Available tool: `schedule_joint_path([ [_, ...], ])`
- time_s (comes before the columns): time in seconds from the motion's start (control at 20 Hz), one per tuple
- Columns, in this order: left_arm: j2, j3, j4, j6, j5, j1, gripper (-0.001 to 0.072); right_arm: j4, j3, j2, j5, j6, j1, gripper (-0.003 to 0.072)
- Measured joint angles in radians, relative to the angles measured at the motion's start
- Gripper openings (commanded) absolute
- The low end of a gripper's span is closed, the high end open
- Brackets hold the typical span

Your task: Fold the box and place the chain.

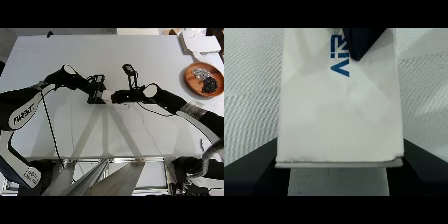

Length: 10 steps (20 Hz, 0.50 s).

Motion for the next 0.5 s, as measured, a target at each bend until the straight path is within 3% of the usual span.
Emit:
schedule_joint_path([
  [0.5, 0.0, 0.0, -0.008, -0.008, 0.01, 0.0, 0.0345, -0.026, -0.001, 0.074, -0.021, 0.003, -0.005, 0.001],
])
